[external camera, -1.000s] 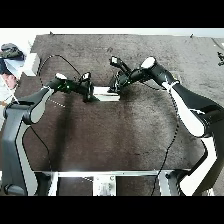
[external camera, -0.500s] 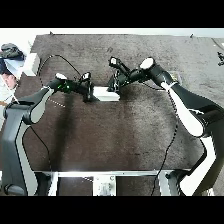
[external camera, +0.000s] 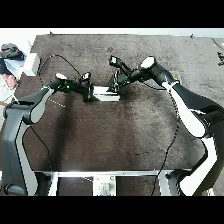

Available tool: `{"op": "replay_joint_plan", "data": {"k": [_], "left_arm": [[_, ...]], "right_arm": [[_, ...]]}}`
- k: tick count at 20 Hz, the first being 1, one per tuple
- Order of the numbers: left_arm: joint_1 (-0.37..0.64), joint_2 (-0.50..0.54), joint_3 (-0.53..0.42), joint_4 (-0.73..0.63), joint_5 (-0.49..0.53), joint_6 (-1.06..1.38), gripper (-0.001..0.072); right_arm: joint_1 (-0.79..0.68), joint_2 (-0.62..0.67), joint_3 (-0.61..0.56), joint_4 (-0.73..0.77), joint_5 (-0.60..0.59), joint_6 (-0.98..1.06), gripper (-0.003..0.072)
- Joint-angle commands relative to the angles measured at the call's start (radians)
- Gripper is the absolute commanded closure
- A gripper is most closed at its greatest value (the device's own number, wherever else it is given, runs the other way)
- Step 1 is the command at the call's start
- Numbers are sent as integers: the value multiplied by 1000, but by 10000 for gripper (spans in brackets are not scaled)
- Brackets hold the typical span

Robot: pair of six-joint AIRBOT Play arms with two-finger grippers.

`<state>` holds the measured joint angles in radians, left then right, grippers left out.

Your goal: Fold the box and place the chain.

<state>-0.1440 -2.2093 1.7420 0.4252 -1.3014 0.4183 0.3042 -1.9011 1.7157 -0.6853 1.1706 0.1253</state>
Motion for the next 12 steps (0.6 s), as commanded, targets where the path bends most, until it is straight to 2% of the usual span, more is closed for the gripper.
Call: {"op": "replay_joint_plan", "data": {"k": [1,3,6,7,8,11,12], "left_arm": [[-1,0,0,0,0,0,243],[-1,0,0,0,1,0,243],[-1,0,0,0,0,0,243],[-1,0,0,0,1,0,243],[-1,0,0,0,1,0,243],[-1,0,0,0,1,0,243],[-1,0,0,0,1,0,243]], "right_arm": [[0,5,-17,-14,-24,26,322],[0,-1,-18,-13,-90,20,322],[3,-5,-18,-6,-92,-14,321],[4,-5,-18,3,-84,-30,302],[5,-5,-18,21,-82,-39,195],[20,-5,-18,0,-103,-57,198],[23,-5,-18,-10,-118,-59,220]]}}
